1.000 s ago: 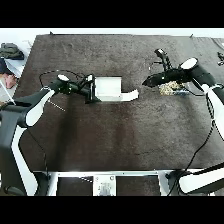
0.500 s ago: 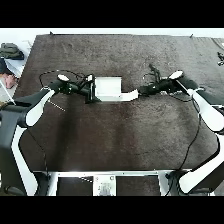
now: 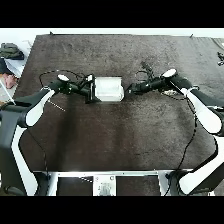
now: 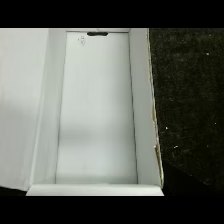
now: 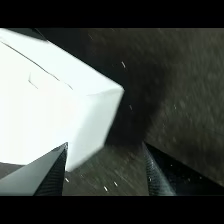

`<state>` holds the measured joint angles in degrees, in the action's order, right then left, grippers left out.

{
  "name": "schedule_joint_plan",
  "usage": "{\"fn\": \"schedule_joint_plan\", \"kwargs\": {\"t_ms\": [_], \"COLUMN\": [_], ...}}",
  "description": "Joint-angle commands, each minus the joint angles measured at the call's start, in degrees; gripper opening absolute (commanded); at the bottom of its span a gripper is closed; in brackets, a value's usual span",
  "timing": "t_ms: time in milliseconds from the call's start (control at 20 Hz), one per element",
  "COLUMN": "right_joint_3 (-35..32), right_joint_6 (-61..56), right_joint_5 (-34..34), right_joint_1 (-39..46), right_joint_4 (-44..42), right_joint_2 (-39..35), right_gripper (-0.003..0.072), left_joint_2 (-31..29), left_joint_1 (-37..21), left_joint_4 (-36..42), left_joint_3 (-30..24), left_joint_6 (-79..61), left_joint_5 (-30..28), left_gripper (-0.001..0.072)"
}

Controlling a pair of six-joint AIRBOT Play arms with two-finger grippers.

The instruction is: Fold the box and place the chain.

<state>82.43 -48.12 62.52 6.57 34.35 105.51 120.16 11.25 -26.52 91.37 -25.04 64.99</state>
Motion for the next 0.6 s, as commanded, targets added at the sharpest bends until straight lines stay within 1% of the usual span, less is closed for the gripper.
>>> {"fn": "schedule_joint_plan", "kwargs": {"t_ms": [0,300,450,550], "right_joint_3": [1.36,1.36,1.36,1.44], "right_joint_6": [0.07,-0.83,-4.76,-5.66], "right_joint_5": [-0.17,-0.83,-0.92,-2.08], "right_joint_1": [-0.59,-4.48,-5.99,-6.03], "right_joint_4": [-1.20,-1.07,3.63,4.00], "right_joint_2": [-0.39,-0.37,-0.37,-0.39], "right_gripper": [0.0518,0.0518,0.0518,0.0518], "left_joint_2": [0.02,0.02,0.02,0.02], "left_joint_1": [0.00,0.00,0.00,0.00], "left_joint_4": [-0.02,-0.02,-0.02,-0.02], "left_joint_3": [0.00,0.00,0.00,0.00], "left_joint_6": [-0.02,-0.02,-0.02,-0.02], "left_joint_5": [0.00,0.00,0.00,0.00], "left_gripper": [0.0410,0.0410,0.0410,0.0410]}}
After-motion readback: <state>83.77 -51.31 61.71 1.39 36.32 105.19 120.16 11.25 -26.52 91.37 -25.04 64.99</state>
